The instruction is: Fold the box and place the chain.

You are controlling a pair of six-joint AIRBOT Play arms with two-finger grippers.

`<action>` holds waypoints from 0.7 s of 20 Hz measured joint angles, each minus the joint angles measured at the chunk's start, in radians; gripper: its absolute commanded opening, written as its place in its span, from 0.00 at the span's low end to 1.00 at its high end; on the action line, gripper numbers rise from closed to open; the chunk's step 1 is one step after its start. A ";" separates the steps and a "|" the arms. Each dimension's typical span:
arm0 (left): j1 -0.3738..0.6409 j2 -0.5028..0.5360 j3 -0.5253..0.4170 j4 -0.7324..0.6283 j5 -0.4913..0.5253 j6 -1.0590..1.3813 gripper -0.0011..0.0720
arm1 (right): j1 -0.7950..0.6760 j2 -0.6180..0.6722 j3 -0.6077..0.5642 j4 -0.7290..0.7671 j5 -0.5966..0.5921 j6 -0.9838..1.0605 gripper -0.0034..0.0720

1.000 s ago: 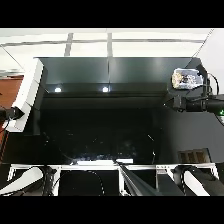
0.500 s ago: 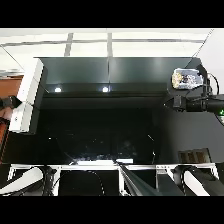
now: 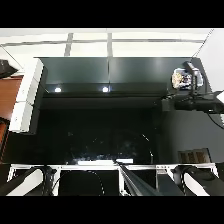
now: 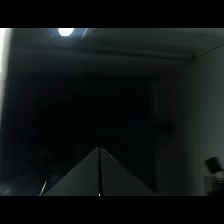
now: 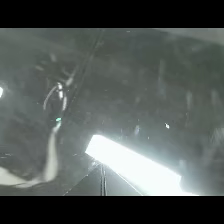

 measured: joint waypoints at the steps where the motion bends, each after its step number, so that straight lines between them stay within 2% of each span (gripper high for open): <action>1: -0.059 0.066 -0.065 -0.016 0.052 0.000 0.05 | 0.043 0.000 0.000 -0.041 -0.043 0.004 0.07; 4: -0.237 0.268 -0.356 0.007 0.213 0.026 0.05 | 0.136 -0.006 -0.024 -0.199 -0.198 0.035 0.07; 7: -0.337 0.412 -0.590 0.058 0.337 0.027 0.05 | 0.097 -0.015 -0.076 -0.307 -0.360 0.164 0.07; 10: -0.373 0.489 -0.690 0.089 0.431 0.026 0.05 | -0.006 -0.018 -0.113 -0.358 -0.412 0.251 0.07; 14: -0.389 0.528 -0.734 0.108 0.483 0.021 0.05 | -0.099 -0.019 -0.129 -0.381 -0.420 0.294 0.07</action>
